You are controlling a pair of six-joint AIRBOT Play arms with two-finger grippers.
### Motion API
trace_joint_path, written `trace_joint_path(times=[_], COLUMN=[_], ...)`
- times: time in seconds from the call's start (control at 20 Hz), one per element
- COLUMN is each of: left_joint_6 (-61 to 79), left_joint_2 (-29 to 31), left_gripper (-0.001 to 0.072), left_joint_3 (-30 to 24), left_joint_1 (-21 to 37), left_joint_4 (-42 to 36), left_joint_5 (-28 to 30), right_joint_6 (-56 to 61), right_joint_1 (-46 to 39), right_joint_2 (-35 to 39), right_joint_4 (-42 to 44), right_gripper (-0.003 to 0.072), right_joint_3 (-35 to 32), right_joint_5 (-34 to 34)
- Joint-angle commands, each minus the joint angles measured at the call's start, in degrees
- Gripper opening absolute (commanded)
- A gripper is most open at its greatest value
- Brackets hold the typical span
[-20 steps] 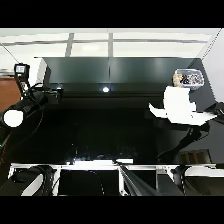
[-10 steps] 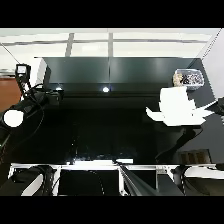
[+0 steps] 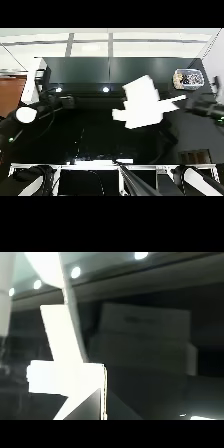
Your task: Fold the box and place the chain.
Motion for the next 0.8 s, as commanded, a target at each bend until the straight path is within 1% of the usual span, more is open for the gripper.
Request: trace_joint_path(times=[0.0,0.1,0.15,0.2,0.3,0.35,0.4,0.5,0.55,0.75], left_joint_6=[0.2,0.4,1.7,3.0,7.0,7.6,7.6,9.7,12.9,28.2], left_joint_2=[-7.6,-13.3,-16.3,-19.3,-25.4,-28.3,-30.6,-34.6,-36.5,-41.8], left_gripper=[0.0709,0.0709,0.0709,0.0710,0.0710,0.0710,0.0710,0.0710,0.0710,0.0710], left_joint_3=[4.2,9.0,11.8,14.3,18.7,19.9,20.5,20.5,20.5,20.5], left_joint_1=[-5.8,-5.6,-4.6,-3.1,0.7,2.6,4.2,6.2,6.3,4.4], left_joint_4=[-5.1,-9.0,-12.0,-15.3,-20.8,-22.2,-22.7,-24.5,-26.4,-35.7], left_joint_5=[-1.6,-6.5,-10.8,-16.3,-28.6,-33.3,-36.6,-41.8,-44.0,-47.6], right_joint_6=[-2.0,-1.8,-1.8,-1.8,-1.8,-1.8,-1.8,-1.8,-1.8,-1.8], right_joint_1=[18.2,27.7,31.1,33.8,35.9,35.9,35.9,35.9,35.9,35.9], right_joint_2=[3.1,3.1,3.1,3.1,3.1,3.1,3.1,3.1,3.1,3.1], right_joint_4=[7.4,8.3,10.1,12.6,14.7,14.6,14.6,14.6,14.6,14.6], right_gripper=[0.0018,0.0018,0.0018,0.0018,0.0018,0.0018,0.0018,0.0018,0.0018,0.0018], right_joint_3=[-9.2,-9.6,-9.6,-9.6,-9.6,-9.6,-9.6,-9.6,-9.6,-9.6], right_joint_5=[-16.5,-24.0,-26.7,-28.7,-29.9,-29.7,-29.7,-29.7,-29.7,-29.7])
